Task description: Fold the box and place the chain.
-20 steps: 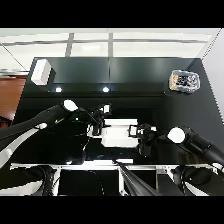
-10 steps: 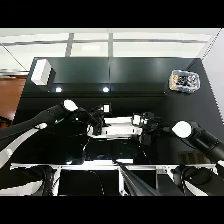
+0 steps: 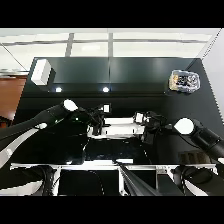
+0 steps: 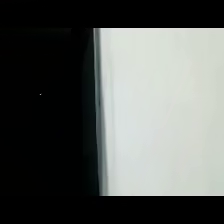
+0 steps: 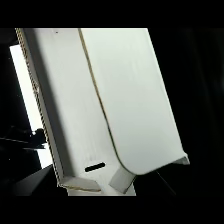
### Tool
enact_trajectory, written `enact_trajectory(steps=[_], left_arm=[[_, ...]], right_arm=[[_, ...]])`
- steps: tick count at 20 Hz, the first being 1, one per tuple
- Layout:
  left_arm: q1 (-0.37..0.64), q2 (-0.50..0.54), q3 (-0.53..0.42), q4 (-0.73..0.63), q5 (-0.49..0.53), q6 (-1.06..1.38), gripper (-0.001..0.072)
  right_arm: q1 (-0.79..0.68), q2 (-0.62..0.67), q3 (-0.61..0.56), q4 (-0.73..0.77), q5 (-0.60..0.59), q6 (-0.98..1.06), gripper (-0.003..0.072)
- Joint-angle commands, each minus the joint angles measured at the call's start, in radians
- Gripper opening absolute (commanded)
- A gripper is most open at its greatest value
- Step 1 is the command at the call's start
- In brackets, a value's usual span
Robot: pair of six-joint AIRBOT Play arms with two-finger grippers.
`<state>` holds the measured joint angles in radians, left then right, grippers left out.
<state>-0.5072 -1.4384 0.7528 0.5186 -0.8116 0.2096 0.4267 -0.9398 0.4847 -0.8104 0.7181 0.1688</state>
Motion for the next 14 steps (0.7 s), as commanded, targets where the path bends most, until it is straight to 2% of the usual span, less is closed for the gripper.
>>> enact_trajectory(steps=[1, 3, 8, 14], left_arm=[[0.000, -0.001, 0.001, 0.000, 0.000, 0.000, 0.0028], [0.000, -0.001, 0.001, 0.000, -0.001, 0.000, 0.0028], [0.000, -0.001, 0.001, 0.000, 0.000, 0.000, 0.0028], [0.000, -0.001, 0.001, 0.000, 0.000, 0.000, 0.0028]], right_arm=[[-0.003, -0.042, 0.000, 0.122, 0.004, -0.165, 0.0712], [-0.003, -0.060, 0.000, 0.147, -0.044, -0.210, 0.0712], [-0.034, -0.103, 0.000, 0.249, 0.044, -0.310, 0.0712], [-0.035, -0.167, -0.020, 0.258, 0.043, -0.367, 0.0712]])
